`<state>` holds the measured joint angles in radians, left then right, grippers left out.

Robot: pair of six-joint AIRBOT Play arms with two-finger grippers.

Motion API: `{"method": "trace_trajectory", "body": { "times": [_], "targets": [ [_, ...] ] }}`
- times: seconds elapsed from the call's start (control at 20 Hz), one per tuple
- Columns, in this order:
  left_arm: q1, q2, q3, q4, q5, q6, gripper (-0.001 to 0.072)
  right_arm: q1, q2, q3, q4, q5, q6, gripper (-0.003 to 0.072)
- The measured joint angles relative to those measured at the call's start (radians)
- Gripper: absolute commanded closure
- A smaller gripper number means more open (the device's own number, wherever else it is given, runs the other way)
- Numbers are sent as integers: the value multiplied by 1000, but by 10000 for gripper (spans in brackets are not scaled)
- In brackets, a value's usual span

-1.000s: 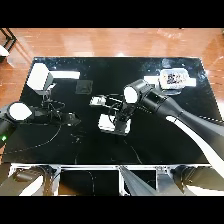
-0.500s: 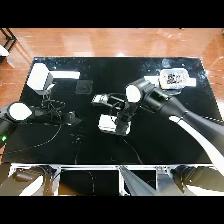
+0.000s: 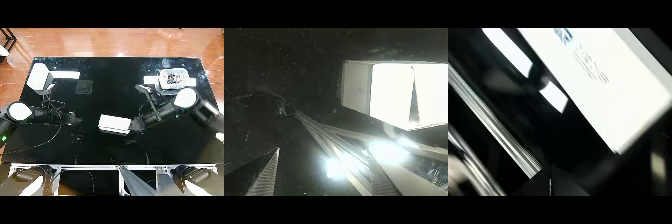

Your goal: Fold the box and place the chain.

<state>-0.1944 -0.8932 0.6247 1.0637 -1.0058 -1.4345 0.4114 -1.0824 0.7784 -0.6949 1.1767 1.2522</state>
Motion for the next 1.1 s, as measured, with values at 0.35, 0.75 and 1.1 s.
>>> {"method": "trace_trajectory", "body": {
  "times": [0.35, 0.75, 1.1],
  "targets": [
    [0, 0, 0, -3, 1, 14, 68, 112, -52, -163, 389, -430, 28, 665],
    [0, 0, 0, -3, 1, 18, 68, 131, -112, -180, 437, -491, 35, 665],
    [0, 0, 0, -3, 1, 18, 68, 133, -131, -180, 346, -481, 92, 665]
  ]
}}
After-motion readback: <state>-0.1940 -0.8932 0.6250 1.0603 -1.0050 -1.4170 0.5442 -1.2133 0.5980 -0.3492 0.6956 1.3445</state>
